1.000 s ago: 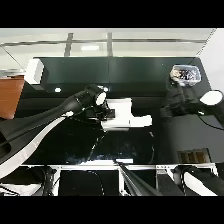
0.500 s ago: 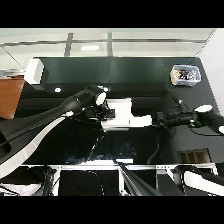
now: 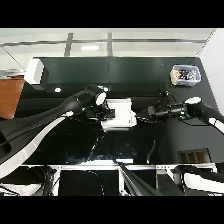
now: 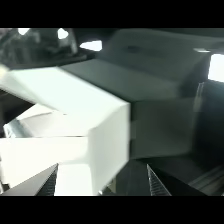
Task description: Fold the box and place the chain.
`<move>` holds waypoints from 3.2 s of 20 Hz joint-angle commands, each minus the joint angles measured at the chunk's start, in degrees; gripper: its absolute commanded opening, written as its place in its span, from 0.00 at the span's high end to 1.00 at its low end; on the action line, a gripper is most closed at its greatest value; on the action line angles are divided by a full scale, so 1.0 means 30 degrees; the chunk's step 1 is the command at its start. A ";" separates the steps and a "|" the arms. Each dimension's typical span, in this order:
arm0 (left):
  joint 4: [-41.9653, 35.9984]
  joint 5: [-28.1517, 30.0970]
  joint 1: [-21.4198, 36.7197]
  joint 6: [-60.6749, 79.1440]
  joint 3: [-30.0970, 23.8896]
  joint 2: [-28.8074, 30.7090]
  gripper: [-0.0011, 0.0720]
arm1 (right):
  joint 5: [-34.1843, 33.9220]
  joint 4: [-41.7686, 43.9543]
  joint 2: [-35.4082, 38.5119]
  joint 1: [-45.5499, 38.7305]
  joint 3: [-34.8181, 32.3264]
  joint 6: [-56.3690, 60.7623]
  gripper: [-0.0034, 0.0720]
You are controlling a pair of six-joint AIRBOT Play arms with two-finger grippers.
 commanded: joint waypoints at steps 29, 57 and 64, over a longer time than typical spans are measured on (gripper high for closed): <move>0.0000 0.0007 0.0335 0.0007 0.0007 -0.0036 0.95 | -0.1413 -2.1303 -0.2025 1.2713 0.8692 2.3292 0.50; -0.0015 0.0000 0.0335 0.0007 0.0007 -0.0036 0.95 | -0.1996 -2.0633 -0.2725 1.3340 0.8925 2.5281 0.76; -0.0015 -0.0058 0.0335 0.0007 0.0007 -0.0036 0.95 | -0.1894 -2.0669 -0.3038 1.3289 0.8932 2.5267 0.94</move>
